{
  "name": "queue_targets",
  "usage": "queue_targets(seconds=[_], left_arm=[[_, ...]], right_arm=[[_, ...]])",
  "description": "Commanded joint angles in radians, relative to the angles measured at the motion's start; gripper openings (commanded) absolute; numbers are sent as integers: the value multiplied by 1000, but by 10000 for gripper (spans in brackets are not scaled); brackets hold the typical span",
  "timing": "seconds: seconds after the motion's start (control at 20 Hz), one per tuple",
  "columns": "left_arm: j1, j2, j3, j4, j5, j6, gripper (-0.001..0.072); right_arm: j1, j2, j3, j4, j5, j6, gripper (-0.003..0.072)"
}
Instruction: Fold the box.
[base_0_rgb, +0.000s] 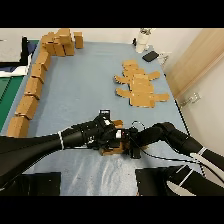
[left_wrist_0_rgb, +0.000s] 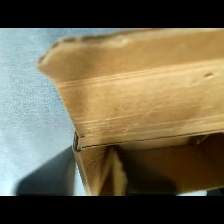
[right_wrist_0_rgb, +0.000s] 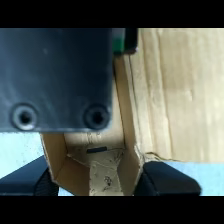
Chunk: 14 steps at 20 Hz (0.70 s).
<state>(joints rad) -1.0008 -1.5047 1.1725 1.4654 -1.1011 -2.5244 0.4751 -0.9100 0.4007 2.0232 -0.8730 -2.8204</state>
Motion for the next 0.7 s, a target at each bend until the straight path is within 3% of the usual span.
queue_targets(seconds=[0.0,0.2,0.3,0.65], left_arm=[[-3,-10,10,5,-9,-34,177],[-3,-10,9,6,-1,-46,161],[-3,-10,10,12,2,-50,12],[-3,-10,10,20,1,-48,18]], right_arm=[[0,-1,0,0,0,0,551],[0,-1,0,0,0,0,551],[0,-1,0,0,0,0,551],[0,-1,0,0,0,0,551]])
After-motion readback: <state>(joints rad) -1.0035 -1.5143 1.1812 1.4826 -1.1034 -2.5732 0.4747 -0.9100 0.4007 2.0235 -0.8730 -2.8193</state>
